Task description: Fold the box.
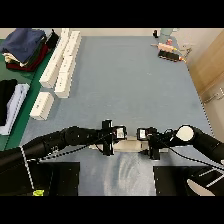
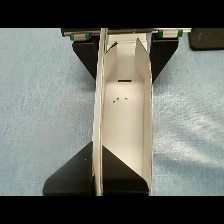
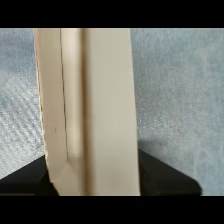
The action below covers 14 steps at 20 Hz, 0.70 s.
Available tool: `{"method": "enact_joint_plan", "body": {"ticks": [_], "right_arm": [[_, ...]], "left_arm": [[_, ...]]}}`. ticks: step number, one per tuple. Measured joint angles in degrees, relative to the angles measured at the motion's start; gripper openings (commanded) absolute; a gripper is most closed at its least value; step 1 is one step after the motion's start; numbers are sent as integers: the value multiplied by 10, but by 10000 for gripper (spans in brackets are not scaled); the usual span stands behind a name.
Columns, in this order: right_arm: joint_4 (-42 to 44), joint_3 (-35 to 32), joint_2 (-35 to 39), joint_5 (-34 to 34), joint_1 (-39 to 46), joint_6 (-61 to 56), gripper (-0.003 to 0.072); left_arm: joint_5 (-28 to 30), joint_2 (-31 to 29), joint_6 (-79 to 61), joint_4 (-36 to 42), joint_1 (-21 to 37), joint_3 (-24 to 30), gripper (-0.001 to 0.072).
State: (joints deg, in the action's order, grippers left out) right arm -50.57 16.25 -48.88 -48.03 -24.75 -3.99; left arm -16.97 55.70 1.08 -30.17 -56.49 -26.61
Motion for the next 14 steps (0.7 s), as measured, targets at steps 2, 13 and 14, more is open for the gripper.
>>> {"method": "enact_joint_plan", "body": {"ticks": [2, 13, 14], "right_arm": [[0, 0, 0, 1, 0, 1, 471], [-17, 0, 0, 3, 0, 1, 471], [-17, 0, 0, 3, 0, 1, 471]], "left_arm": [[0, 0, 0, 0, 0, 0, 15], [0, 0, 0, 0, 0, 0, 14], [0, 0, 0, 0, 0, 0, 14]]}}
